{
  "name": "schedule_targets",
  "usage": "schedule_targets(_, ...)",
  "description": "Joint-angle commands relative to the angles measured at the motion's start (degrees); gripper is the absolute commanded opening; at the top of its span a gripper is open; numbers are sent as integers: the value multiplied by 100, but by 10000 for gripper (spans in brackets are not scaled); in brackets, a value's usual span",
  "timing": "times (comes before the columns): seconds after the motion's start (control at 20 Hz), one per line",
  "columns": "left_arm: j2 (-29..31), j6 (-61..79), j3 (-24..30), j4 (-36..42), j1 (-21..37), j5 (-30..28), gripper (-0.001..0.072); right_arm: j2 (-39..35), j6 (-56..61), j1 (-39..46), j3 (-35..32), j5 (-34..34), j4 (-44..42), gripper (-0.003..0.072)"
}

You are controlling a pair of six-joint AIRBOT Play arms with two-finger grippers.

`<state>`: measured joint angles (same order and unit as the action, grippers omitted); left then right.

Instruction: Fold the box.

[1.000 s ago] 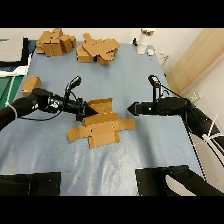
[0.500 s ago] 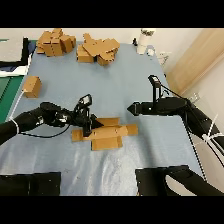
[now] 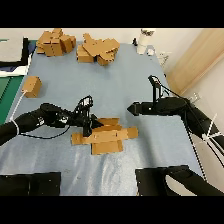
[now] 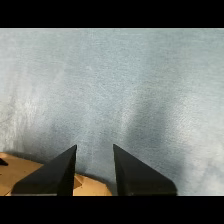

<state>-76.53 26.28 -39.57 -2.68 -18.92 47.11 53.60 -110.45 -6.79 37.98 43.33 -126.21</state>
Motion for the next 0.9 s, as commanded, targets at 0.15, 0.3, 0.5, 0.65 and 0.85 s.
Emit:
schedule_targets(0.15, -129, 94, 7, 282, 4, 7, 9, 0, 4, 2, -2, -2, 0, 372)
schedule_targets(0.3, -201, 140, 24, 271, 7, 46, 9, 0, 7, 2, -2, 0, -2, 372)
schedule_targets(0.5, -286, 157, 92, 264, 7, 42, 9, 0, 4, 2, -2, -2, -2, 372)
schedule_targets(0.65, -286, 160, 90, 249, 7, 44, 10, 0, 4, 2, -2, 0, -2, 372)
schedule_targets(0.85, -264, 103, 87, 33, 7, 44, 11, 0, 4, 2, -2, 0, 0, 372)
